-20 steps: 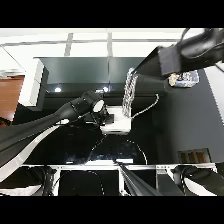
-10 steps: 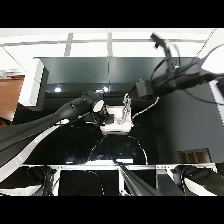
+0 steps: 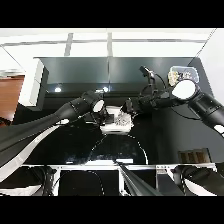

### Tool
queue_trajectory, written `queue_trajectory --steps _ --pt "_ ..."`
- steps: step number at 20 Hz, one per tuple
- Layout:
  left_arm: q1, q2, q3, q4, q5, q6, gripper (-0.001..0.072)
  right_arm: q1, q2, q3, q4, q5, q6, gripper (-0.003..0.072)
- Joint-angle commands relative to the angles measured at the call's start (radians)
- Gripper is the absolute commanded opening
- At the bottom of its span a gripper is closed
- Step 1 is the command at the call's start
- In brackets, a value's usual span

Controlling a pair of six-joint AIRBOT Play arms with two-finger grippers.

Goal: Fold the box and place the chain.

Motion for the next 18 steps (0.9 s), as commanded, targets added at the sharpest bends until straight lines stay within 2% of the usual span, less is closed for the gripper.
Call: queue_trajectory --steps 1,4,6,7,8,9,11,13,15,16,18 --pt "0.001 0.000 0.000 0.000 0.000 0.000 0.0028 -0.082 0.021 -0.012 -0.024 0.074 -0.059 0.0369" --pt "0.000 0.000 0.000 0.000 0.000 0.000 0.0028 -0.227 0.097 -0.031 -0.104 0.146 -0.153 0.0369" --pt "0.001 0.000 0.000 0.000 -0.001 0.000 0.0028 -0.264 0.165 -0.124 -0.148 0.096 -0.294 0.0370" --pt "0.000 0.000 0.000 0.000 -0.004 0.000 0.0028 -0.268 0.190 -0.193 -0.145 0.040 -0.386 0.0408" --pt "0.000 0.000 0.000 0.000 -0.004 0.000 0.0028 -0.264 0.195 -0.253 -0.143 -0.014 -0.462 0.0613" --pt "0.000 0.000 0.000 0.000 -0.004 0.000 0.0028 -0.251 0.191 -0.311 -0.144 -0.080 -0.535 0.0664" --pt "0.000 0.000 0.000 0.000 -0.004 0.000 0.0028 -0.214 0.183 -0.405 -0.143 -0.214 -0.686 0.0664" --pt "0.000 0.000 0.000 0.000 -0.004 0.000 0.0028 -0.164 0.172 -0.467 -0.144 -0.309 -0.919 0.0663" --pt "0.000 0.000 0.000 0.000 -0.006 0.000 0.0028 -0.116 0.157 -0.493 -0.144 -0.331 -1.219 0.0663" --pt "0.000 0.000 0.000 0.000 -0.008 0.000 0.0028 -0.109 0.140 -0.487 -0.113 -0.309 -1.305 0.0663" --pt "0.000 0.000 0.000 -0.001 -0.008 0.000 0.0028 -0.109 0.096 -0.485 0.039 -0.304 -1.475 0.0663"
